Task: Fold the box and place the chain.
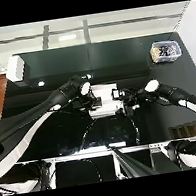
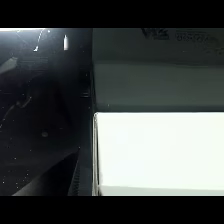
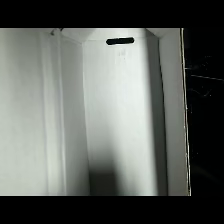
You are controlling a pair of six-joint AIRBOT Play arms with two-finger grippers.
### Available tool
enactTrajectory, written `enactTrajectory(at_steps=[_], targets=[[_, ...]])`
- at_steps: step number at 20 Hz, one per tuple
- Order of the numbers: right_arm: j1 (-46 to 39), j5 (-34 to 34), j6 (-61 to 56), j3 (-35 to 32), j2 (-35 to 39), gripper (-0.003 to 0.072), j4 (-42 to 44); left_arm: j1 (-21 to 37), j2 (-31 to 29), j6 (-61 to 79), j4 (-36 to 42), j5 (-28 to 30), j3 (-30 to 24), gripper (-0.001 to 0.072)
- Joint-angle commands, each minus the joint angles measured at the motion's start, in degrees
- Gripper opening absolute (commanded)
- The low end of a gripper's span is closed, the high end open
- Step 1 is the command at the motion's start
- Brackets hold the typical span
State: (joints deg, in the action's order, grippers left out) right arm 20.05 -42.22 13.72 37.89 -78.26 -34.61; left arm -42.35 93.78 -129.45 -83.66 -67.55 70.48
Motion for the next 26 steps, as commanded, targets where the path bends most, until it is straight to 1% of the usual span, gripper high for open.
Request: enactTrajectory(at_steps=[1,12,13,18,26], targets=[[0.1,0.0,0.0,0.0,0.0,0.0244,0.0,0.0,0.0,0.0,0.2,0.3,0.4,0.0272],[0.1,0.0,0.0,0.0,0.0,0.0244,0.0,0.3,0.0,0.2,0.2,-0.8,0.7,0.0275],[0.1,0.0,0.0,0.0,0.0,0.0244,0.0,0.3,-0.1,0.3,0.2,-0.9,0.7,0.0297],[0.1,0.0,0.0,0.0,0.0,0.0244,0.0,0.3,-0.1,0.2,-0.5,-2.1,0.7,0.0296],[0.1,0.0,0.0,0.0,0.0,0.0244,0.0,0.5,-0.1,0.0,-0.9,-1.7,0.7,0.0291]])
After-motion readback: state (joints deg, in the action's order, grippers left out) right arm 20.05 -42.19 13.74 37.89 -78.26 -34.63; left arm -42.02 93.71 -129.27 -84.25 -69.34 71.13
